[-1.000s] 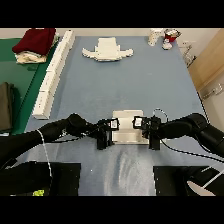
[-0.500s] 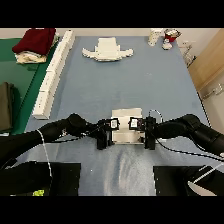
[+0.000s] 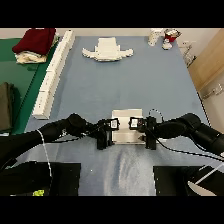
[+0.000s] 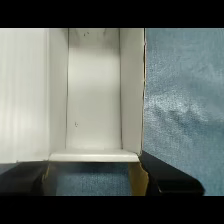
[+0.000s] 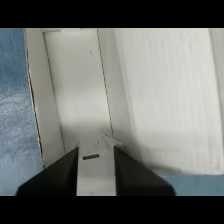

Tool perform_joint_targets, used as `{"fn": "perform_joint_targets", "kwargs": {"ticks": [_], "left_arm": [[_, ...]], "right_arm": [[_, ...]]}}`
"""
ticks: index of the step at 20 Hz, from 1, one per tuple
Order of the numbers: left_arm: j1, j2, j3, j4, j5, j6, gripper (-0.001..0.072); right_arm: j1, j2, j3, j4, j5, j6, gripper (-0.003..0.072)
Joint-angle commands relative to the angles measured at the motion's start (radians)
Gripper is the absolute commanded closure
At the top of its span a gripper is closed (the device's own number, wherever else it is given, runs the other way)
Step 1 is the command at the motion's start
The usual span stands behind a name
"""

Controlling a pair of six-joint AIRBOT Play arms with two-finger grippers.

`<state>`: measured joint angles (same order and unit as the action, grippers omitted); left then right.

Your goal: Fold the box.

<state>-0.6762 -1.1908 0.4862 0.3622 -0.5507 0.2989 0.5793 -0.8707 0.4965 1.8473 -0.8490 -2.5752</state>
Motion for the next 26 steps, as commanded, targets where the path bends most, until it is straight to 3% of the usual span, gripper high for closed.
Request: {"fn": "perform_joint_targets", "kwargs": {"ticks": [1, 3, 6, 8, 10, 16, 18, 26], "left_arm": [[0.0, 0.0, 0.0, 0.0, 0.0, -0.001, 0.0185], [0.0, 0.0, 0.0, 0.0, 0.0, -0.001, 0.0185], [0.0, 0.0, 0.0, 0.0, 0.0, -0.001, 0.0185], [0.0, 0.0, 0.0, 0.0, 0.0, -0.001, 0.0185], [0.0, 0.001, 0.0, 0.0, 0.0, -0.001, 0.0185], [0.0, 0.0, 0.0, 0.0, 0.0, -0.001, 0.0185], [0.0, 0.0, 0.0, 0.0, 0.0, -0.001, 0.0185], [0.0, 0.001, 0.0, 0.0, 0.0, -0.001, 0.0185]], "right_arm": [[0.0, 0.021, 0.041, -0.172, -0.174, 0.261, 0.0553], [0.0, 0.043, 0.098, -0.367, -0.321, 0.588, 0.0677], [-0.029, 0.074, 0.14, -0.669, -0.446, 0.97, 0.0677], [-0.14, 0.073, 0.139, -0.684, -0.443, 1.135, 0.0684], [-0.319, 0.053, 0.135, -0.523, -0.428, 1.141, 0.0685], [-0.786, -0.041, 0.069, 0.084, -0.378, 0.87, 0.0685], [-0.836, -0.085, 0.029, 0.212, -0.38, 0.822, 0.0685], [-0.804, -0.138, -0.081, 0.447, -0.357, 0.784, 0.0685]]}}
